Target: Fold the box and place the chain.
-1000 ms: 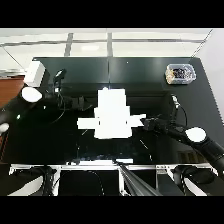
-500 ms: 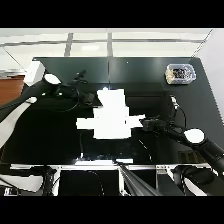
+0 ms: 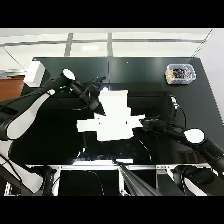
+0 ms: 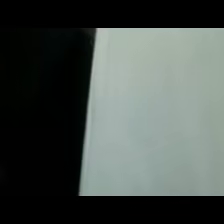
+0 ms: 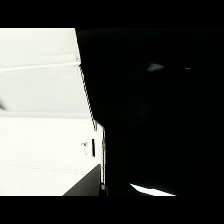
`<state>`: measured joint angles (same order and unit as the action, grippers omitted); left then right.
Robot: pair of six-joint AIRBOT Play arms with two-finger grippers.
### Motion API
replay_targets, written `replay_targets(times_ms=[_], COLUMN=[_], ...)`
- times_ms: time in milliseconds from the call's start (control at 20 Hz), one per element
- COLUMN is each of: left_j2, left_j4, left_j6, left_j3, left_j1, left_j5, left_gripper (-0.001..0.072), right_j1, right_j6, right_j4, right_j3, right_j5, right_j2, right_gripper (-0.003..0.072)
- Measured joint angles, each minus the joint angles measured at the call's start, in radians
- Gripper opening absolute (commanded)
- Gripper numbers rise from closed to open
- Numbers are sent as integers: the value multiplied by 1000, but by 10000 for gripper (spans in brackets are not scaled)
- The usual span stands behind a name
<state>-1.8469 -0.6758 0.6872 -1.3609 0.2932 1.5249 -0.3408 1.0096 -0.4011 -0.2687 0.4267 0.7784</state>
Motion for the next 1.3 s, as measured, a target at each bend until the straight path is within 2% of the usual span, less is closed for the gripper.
replay_targets(times_ms=[50, 100, 150, 200, 250, 450, 600, 700, 750, 850, 950, 1100, 1300], left_j2=[-6, -11, -16, -18, -19, 2, 82, 187, 254, 375, 449, 478, 438], left_j4=[-4, -8, -19, -23, -24, -38, -39, -10, 20, 100, 155, 167, 127], left_j6=[-15, -30, -43, -52, -58, -43, -17, -52, -106, -280, -498, -702, -809], left_j3=[-10, -18, -23, -27, -30, -34, 27, 149, 233, 394, 504, 568, 563], left_j1=[1, 2, 3, 4, 5, 5, 5, 7, 13, 32, 56, 104, 153], left_j5=[14, 28, 32, 37, 47, 46, 33, -46, -123, -295, -413, -511, -593], left_gripper=[55, 25, 24, 23, 22, 20, 19, 23, 25, 26, 25, 25, 25], right_j1=[0, 0, 0, 0, 0, 42, 119, 159, 171, 186, 188, 160, 93], right_j6=[0, 0, 0, 0, 0, -2, -19, -59, -80, -124, -151, -184, -205], right_j4=[0, 0, 0, 0, -5, -69, -228, -361, -416, -498, -544, -578, -597], right_j3=[0, 0, 0, 0, 0, -58, -180, -261, -286, -314, -319, -300, -253], right_j5=[0, 0, 0, -1, -2, 38, 119, 188, 215, 258, 283, 310, 323], right_j2=[0, 0, 0, 0, 0, -6, -17, -21, -21, -20, -16, -14, -13], right_gripper=[13, 15, 62, 394, 641, 636, 628, 628, 629, 629, 629, 629, 630])
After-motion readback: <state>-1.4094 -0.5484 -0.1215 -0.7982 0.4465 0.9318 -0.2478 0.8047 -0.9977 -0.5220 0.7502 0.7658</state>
